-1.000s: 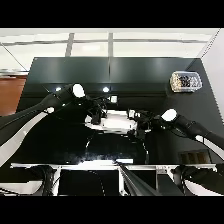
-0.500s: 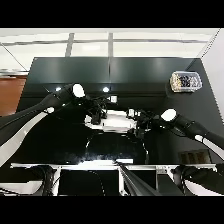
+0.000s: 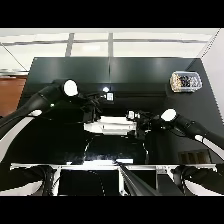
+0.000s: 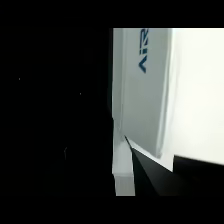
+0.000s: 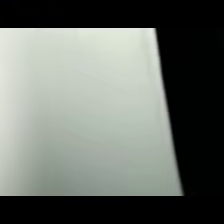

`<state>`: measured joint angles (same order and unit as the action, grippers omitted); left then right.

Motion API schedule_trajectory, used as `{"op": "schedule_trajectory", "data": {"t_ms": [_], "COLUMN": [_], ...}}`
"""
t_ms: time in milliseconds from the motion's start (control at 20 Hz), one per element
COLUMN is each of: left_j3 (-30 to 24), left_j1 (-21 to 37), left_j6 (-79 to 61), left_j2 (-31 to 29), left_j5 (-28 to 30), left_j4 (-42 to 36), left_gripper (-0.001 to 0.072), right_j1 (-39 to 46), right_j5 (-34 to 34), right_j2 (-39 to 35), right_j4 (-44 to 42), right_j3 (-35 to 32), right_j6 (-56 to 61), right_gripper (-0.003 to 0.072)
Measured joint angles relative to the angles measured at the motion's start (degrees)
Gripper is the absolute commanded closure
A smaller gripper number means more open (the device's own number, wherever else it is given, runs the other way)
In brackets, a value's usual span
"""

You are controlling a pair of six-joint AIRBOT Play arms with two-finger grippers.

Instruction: Fold the box and place the chain.

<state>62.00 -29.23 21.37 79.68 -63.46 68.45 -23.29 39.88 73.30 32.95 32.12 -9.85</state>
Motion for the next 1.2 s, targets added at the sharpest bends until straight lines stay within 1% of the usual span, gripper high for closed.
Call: {"op": "schedule_trajectory", "data": {"t_ms": [50, 150, 300, 400, 500, 600, 650, 800, 850, 950, 1050, 1200], "left_j3": [0.0, 0.0, -0.31, -1.73, -4.13, -6.82, -8.2, -10.69, -11.1, -11.63, -11.91, -12.09], "left_j1": [0.0, 0.0, -0.09, -0.96, -2.47, -3.34, -3.37, -1.57, -0.57, 1.75, 3.52, 3.58], "left_j6": [1.6, 4.68, 12.74, 21.14, 26.45, 28.92, 29.31, 26.84, 25.86, 24.48, 22.93, 17.97], "left_j2": [-1.18, -3.34, -5.01, -5.51, -5.75, -5.88, -5.92, -5.99, -5.99, -5.99, -5.73, -4.0], "left_j5": [-2.1, -6.19, -11.04, -12.35, -12.17, -9.92, -7.65, -1.18, 0.33, 3.17, 6.69, 10.43], "left_j4": [1.27, 2.64, 1.6, -0.09, -3.13, -8.68, -12.68, -25.2, -28.09, -31.58, -33.35, -34.36], "left_gripper": [0.0685, 0.0686, 0.0687, 0.0686, 0.0686, 0.0685, 0.0685, 0.0685, 0.0685, 0.0685, 0.0684, 0.0685], "right_j1": [0.0, 0.0, 0.0, 0.0, 0.0, 0.0, 0.0, 0.0, 0.0, 0.0, 0.0, 0.0], "right_j5": [0.42, 0.92, 1.22, 1.27, 1.29, 1.31, 1.31, 1.31, 1.31, 1.31, 1.29, 1.29], "right_j2": [0.0, 0.0, 0.0, 0.0, 0.0, 0.0, 0.0, 0.0, 0.0, 0.0, 0.0, 0.0], "right_j4": [0.09, 0.28, 0.39, 0.39, 0.39, 0.37, 0.37, 0.35, 0.35, 0.33, 0.33, 0.33], "right_j3": [0.0, -0.02, 0.0, -0.02, -0.02, 0.0, -0.02, -0.02, -0.02, -0.02, -0.02, -0.02], "right_j6": [-0.28, -0.63, -0.85, -0.94, -1.05, -1.05, -1.05, -1.05, -1.05, -1.05, -1.05, -1.03], "right_gripper": [0.0433, 0.0433, 0.0433, 0.0433, 0.0433, 0.0433, 0.0433, 0.0433, 0.0433, 0.0433, 0.0433, 0.0433]}}
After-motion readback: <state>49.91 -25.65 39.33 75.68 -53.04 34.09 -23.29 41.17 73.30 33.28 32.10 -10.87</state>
